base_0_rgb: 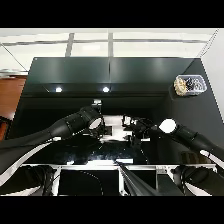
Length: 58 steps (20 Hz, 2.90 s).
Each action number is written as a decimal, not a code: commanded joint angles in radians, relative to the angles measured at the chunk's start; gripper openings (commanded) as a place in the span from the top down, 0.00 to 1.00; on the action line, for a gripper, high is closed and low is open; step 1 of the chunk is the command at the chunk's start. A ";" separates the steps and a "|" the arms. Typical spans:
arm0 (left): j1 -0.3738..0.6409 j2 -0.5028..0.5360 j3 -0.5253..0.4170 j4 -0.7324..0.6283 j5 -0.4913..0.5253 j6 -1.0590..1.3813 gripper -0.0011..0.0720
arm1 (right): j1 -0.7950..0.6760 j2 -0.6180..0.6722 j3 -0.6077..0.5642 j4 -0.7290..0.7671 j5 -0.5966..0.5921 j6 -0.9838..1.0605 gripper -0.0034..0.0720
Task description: Fold the box and place the chain.
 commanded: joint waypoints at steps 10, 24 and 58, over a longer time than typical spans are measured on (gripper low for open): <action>0.000 -0.001 0.001 0.003 -0.013 0.000 0.95 | -0.144 0.144 0.020 -0.215 0.132 0.504 0.89; 0.000 -0.001 0.001 0.008 -0.031 0.000 0.95 | -0.718 0.093 -0.137 -0.247 0.446 1.252 0.89; -0.001 -0.002 0.001 0.012 -0.023 0.001 0.94 | 0.118 -0.065 0.197 -0.606 0.080 1.865 0.34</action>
